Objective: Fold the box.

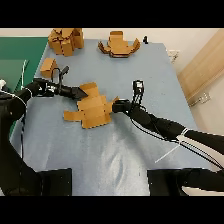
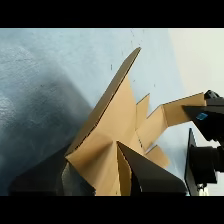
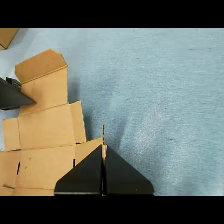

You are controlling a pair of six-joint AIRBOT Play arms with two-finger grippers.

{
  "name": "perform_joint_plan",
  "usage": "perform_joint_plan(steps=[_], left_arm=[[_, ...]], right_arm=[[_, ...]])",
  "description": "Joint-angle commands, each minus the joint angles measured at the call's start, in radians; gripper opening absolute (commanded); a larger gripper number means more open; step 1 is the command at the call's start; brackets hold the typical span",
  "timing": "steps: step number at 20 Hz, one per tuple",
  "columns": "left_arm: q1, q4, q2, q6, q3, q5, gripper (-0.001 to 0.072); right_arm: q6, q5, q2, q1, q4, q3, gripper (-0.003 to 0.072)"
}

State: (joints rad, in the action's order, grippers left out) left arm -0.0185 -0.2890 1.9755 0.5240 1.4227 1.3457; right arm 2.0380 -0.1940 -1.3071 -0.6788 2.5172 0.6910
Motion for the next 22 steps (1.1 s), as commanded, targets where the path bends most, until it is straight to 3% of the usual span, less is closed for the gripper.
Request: perform_joint_plan(steps=[1, 5, 6, 13, 14, 15, 19, 22], left_arm=[[0.026, -0.014, 0.004, -0.003, 0.005, 0.051, 0.0393], [0.067, -0.007, 0.005, 0.0, 0.005, 0.066, 0.0386], [0.069, -0.007, 0.005, -0.005, 0.005, 0.07, 0.0284], [0.013, -0.041, 0.006, -0.027, 0.005, 0.068, 0.0285], [0.013, -0.041, 0.006, -0.035, 0.005, 0.068, 0.0203], [0.014, -0.041, 0.006, -0.069, 0.005, 0.069, 0.0018], [0.021, -0.041, 0.006, -0.083, 0.006, 0.072, 0.0018], [0.02, -0.048, 0.006, -0.132, 0.016, 0.101, 0.0017]], right_arm=[[0.0, 0.001, -0.001, 0.0, 0.001, 0.0, 0.0001], [0.0, 0.001, -0.001, -0.001, 0.001, 0.0, 0.0001], [0.0, 0.001, -0.001, -0.001, 0.0, 0.0, 0.0001], [-0.007, 0.018, -0.001, -0.001, 0.0, 0.0, 0.0001], [-0.007, 0.02, -0.001, -0.001, 0.0, 0.0, 0.0001], [-0.007, 0.02, -0.001, -0.001, 0.001, 0.0, 0.0001], [-0.001, 0.026, 0.001, 0.0, -0.001, 0.0, 0.0001], [0.145, 0.08, 0.023, 0.006, -0.01, 0.0, 0.0004]])
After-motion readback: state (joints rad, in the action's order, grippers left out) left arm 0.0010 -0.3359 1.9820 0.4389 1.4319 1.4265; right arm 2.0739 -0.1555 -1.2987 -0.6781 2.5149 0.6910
